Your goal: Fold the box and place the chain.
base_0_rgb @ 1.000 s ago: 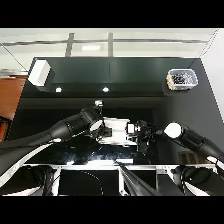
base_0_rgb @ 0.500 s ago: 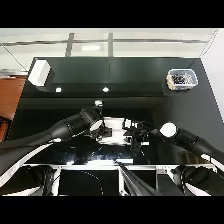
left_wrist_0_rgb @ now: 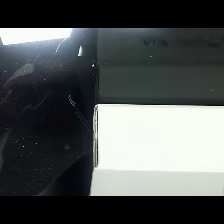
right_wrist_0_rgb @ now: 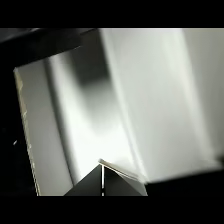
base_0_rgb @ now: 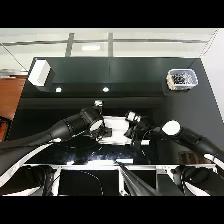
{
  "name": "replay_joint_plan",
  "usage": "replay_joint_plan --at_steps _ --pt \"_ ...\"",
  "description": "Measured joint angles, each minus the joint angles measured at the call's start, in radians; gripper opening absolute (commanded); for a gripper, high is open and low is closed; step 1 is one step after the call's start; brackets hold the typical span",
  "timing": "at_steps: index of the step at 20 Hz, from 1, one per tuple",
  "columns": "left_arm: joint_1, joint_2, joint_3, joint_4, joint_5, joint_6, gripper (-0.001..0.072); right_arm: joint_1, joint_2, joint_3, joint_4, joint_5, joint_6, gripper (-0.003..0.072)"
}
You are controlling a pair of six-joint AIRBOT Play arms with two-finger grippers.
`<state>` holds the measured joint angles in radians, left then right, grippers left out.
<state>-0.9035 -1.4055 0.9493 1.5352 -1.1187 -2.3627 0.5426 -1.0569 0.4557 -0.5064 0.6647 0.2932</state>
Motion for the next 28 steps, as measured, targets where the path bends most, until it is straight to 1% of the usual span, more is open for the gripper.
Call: replay_joint_plan --at_steps 2,5,8,10,13,16,18,20,23,25,26,27,28 --pt "0.000 0.000 0.000 0.000 -0.003 0.000 0.0032 -0.107 0.053 0.022 -0.069 0.100 0.159 0.0018" --pt "0.000 0.000 0.000 0.000 -0.008 0.000 0.0032 -0.371 0.123 0.039 -0.228 0.270 0.460 0.0018" --pt "0.000 0.000 0.000 -0.001 -0.013 0.000 0.0032 -0.639 0.150 0.023 -0.313 0.362 0.746 0.0018" --pt "0.000 0.000 0.000 -0.001 -0.015 0.000 0.0032 -0.732 0.149 -0.007 -0.334 0.419 0.853 0.0018" --pt "0.000 0.000 0.000 -0.001 -0.016 0.001 0.0032 -0.744 0.096 -0.055 -0.330 0.475 0.937 0.0018" --pt "0.000 0.000 0.000 0.000 -0.017 0.001 0.0032 -0.655 -0.009 -0.079 -0.281 0.493 0.959 0.0019" --pt "0.000 0.000 0.000 0.000 -0.017 0.001 0.0032 -0.590 -0.074 -0.086 -0.211 0.473 0.908 0.0019" --pt "0.000 0.000 0.000 0.000 -0.017 0.001 0.0032 -0.539 -0.121 -0.090 -0.109 0.446 0.827 0.0019" --pt "0.000 0.000 0.000 0.000 -0.017 0.001 0.0032 -0.506 -0.151 -0.091 0.023 0.433 0.722 0.0020" --pt "0.000 0.000 0.000 0.000 -0.017 0.001 0.0032 -0.496 -0.159 -0.090 0.072 0.442 0.682 0.0021" --pt "0.000 0.000 0.000 0.000 -0.017 0.001 0.0032 -0.492 -0.162 -0.090 0.090 0.448 0.669 0.0044" --pt "0.000 0.000 0.000 0.000 -0.017 0.002 0.0032 -0.489 -0.164 -0.089 0.101 0.456 0.660 0.0235" --pt "0.000 0.000 0.000 0.000 -0.017 0.002 0.0032 -0.489 -0.166 -0.088 0.115 0.463 0.652 0.0442"
